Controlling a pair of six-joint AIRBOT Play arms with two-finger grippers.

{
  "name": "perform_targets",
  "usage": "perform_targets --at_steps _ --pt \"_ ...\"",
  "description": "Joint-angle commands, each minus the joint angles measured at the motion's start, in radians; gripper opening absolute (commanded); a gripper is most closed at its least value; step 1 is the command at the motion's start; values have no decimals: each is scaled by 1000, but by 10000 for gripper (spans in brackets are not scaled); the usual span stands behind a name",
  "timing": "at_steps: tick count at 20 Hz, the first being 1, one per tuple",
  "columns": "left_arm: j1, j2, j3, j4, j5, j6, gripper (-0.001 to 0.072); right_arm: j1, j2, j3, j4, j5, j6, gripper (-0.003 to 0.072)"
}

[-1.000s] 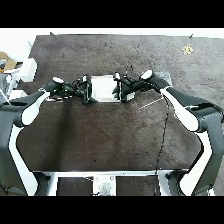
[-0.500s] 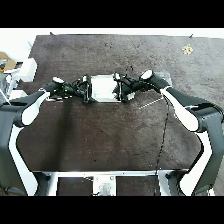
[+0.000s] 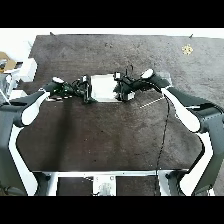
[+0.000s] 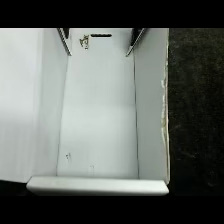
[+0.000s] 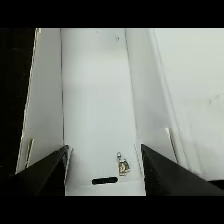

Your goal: Fold the box and place the chain.

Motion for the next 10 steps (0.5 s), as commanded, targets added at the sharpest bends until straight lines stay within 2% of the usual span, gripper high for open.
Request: perform_targets --at_steps 1,2,3,10 --pt "-1 1 0 0 0 2 344 1 8 1 -35 5 90 263" --pt "-1 1 0 0 0 2 344 1 19 1 -87 7 156 132" --pt "-1 1 0 0 0 2 344 1 34 1 -153 7 254 68" --pt "-1 1 0 0 0 2 345 -17 236 1 -505 7 980 66"
